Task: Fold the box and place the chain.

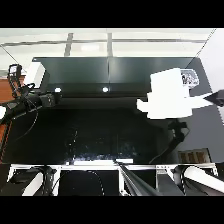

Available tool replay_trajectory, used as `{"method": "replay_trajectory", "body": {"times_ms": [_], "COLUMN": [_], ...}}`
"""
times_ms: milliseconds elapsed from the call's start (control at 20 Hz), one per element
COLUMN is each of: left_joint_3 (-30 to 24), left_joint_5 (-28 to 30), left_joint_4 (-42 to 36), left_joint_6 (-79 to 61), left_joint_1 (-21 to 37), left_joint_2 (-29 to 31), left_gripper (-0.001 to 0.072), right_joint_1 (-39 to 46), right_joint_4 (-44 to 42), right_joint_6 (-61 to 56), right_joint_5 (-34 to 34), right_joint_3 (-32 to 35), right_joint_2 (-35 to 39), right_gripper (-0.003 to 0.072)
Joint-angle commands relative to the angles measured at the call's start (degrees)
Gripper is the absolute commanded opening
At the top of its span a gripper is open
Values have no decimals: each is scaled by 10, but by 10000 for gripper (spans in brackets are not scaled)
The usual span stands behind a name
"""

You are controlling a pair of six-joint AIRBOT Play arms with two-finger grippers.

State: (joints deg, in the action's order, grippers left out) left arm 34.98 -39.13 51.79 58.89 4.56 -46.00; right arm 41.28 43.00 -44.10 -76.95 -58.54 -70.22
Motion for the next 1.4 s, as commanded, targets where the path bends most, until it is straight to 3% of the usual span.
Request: {"method": "replay_trajectory", "body": {"times_ms": [0,250,450,700,900,1100,1350], "left_joint_3": [0,0,3,88,157,180,246], "left_joint_5": [-7,-25,-31,-152,-237,-264,-418], "left_joint_4": [-7,-93,-134,-259,-261,-266,-267], "left_joint_6": [0,-1,14,-29,-45,-94,-242], "left_joint_1": [0,-27,-113,-127,-117,-121,-121], "left_joint_2": [0,-16,-78,-244,-362,-437,-514], "left_gripper": [720,720,719,719,720,719,713], "right_joint_1": [-103,-321,-466,-497,-497,-497,-497], "right_joint_4": [-49,-265,-269,-269,-269,-269,-266], "right_joint_6": [9,63,61,51,50,49,49], "right_joint_5": [79,286,390,400,396,395,390], "right_joint_3": [114,306,349,351,351,351,351], "right_joint_2": [95,145,145,145,145,145,145], "right_gripper": [11,11,11,12,12,12,12]}}
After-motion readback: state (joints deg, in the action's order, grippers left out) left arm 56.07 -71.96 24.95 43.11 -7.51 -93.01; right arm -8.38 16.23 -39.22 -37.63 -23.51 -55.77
